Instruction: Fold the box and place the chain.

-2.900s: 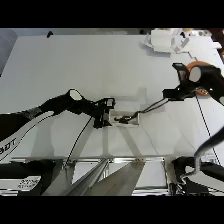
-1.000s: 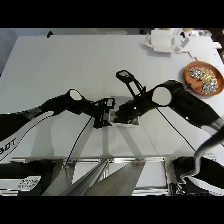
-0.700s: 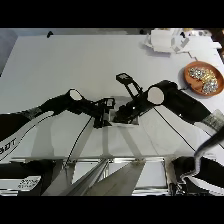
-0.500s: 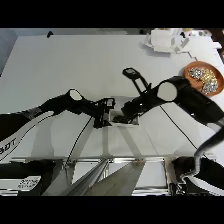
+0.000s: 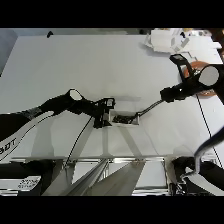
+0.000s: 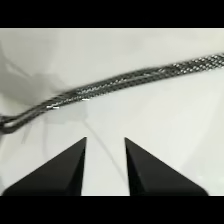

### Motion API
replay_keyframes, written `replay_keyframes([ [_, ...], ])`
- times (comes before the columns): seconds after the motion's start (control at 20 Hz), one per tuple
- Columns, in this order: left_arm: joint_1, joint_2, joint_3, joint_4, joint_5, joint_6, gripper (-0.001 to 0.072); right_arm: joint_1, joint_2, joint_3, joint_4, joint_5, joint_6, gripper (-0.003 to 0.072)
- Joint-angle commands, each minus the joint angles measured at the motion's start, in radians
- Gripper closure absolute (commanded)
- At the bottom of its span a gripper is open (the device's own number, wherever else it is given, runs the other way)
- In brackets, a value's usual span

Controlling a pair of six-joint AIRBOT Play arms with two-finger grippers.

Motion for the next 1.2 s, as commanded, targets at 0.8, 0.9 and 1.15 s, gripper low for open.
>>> replay_keyframes([
  [0.8, 0.001, 0.0, 0.0, 0.0, 0.0, 0.0, 0.0538, -0.12, -0.323, -0.035, -0.066, -0.284, 0.093, 0.0419],
  [0.9, 0.001, 0.0, 0.0, 0.0, 0.0, 0.0, 0.0538, -0.12, -0.334, -0.035, -0.066, -0.289, 0.094, 0.0419],
  [1.15, 0.001, 0.0, 0.0, 0.0, 0.0, 0.0, 0.0538, -0.12, -0.365, -0.035, -0.067, -0.27, 0.112, 0.0444],
])
